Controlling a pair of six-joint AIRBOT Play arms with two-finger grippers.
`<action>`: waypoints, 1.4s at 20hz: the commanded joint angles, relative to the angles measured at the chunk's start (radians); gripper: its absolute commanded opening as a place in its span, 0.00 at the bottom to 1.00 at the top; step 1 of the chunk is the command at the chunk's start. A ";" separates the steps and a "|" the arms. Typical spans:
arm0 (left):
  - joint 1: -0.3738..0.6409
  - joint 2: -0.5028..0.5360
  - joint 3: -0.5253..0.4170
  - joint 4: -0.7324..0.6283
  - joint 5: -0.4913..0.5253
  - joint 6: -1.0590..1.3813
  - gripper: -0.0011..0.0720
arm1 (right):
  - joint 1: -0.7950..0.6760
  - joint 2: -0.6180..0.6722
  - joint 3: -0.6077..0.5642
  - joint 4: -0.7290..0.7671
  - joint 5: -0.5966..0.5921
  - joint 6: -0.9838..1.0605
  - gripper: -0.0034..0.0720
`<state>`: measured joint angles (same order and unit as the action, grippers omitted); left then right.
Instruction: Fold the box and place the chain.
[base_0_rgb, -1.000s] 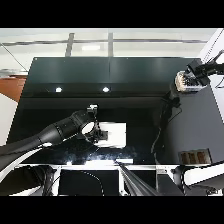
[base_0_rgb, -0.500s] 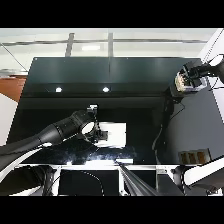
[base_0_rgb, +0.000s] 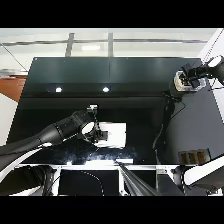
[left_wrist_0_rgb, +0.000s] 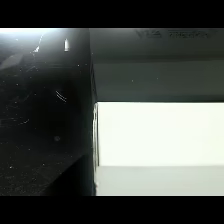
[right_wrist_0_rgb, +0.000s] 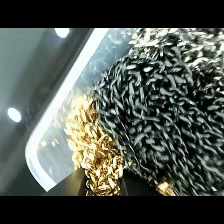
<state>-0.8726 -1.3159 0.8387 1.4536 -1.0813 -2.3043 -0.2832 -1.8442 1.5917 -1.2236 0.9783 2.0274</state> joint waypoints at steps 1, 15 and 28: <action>0.001 0.000 0.000 0.000 -0.002 0.000 0.06 | -0.019 0.040 0.004 -0.001 0.059 -0.142 0.10; 0.001 0.000 0.000 -0.008 -0.004 0.000 0.06 | -0.029 0.525 0.100 0.020 0.169 -0.558 0.10; 0.001 0.000 0.000 -0.023 -0.002 0.000 0.06 | 0.303 1.099 -0.257 0.017 0.394 -0.591 0.10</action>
<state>-0.8726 -1.3159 0.8387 1.4353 -1.0836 -2.3043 -0.0620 -0.8673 1.4441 -1.1999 1.2823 1.4353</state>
